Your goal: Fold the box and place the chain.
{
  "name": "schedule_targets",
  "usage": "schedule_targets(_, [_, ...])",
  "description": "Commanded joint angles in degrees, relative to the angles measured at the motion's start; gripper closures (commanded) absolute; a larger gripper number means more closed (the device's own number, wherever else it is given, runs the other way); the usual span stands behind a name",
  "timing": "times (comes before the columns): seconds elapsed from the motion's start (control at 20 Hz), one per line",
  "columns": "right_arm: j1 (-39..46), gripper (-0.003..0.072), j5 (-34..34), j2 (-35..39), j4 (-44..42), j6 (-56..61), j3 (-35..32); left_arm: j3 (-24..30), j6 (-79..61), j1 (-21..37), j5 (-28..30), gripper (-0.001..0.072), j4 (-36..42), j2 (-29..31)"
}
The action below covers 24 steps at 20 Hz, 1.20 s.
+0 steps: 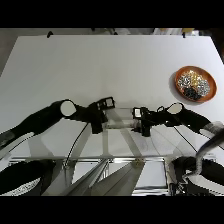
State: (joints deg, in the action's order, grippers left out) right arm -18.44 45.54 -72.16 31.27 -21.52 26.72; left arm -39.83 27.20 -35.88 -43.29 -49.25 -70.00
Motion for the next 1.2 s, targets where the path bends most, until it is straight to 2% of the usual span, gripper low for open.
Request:
schedule_targets(0.0, [0.00, 0.0372, 0.00, 0.04, -0.02, 0.04, 0.04, -0.02, 21.77, 3.69, -6.29, 0.0706, -9.09, 6.12])
schedule_targets(0.2, [0.00, 0.0372, 0.00, 0.04, -0.02, 0.04, 0.04, 0.00, 44.89, 9.18, -15.30, 0.0706, -18.49, 10.54])
schedule_targets(0.3, [0.00, 0.0372, 0.00, 0.04, -0.02, 0.04, 0.04, 0.70, 51.30, 11.52, -16.92, 0.0706, -18.58, 10.38])
schedule_targets(0.55, [0.00, 0.0372, 0.00, 0.04, -0.02, 0.04, 0.04, 5.25, 54.23, 13.05, -11.43, 0.0705, -8.11, 6.10])
schedule_targets(0.7, [0.00, 0.0372, 0.00, 0.04, -0.02, 0.04, 0.04, 5.57, 53.79, 11.82, -9.84, 0.0705, -2.32, 0.68])
schedule_targets(0.85, [0.00, 0.0372, 0.00, 0.04, -0.02, 0.04, 0.04, 5.57, 53.81, 9.79, -7.50, 0.0705, 0.17, -3.28])
schedule_targets(1.0, [0.00, 0.0372, 0.00, 0.04, -0.02, 0.04, 0.04, 5.53, 52.35, 8.09, -6.93, 0.0705, 2.84, -3.63])
schedule_targets(1.15, [0.00, 0.0372, 0.00, 0.04, -0.02, 0.04, 0.04, 5.53, 49.09, 7.56, -5.92, 0.0706, 5.99, -1.03])
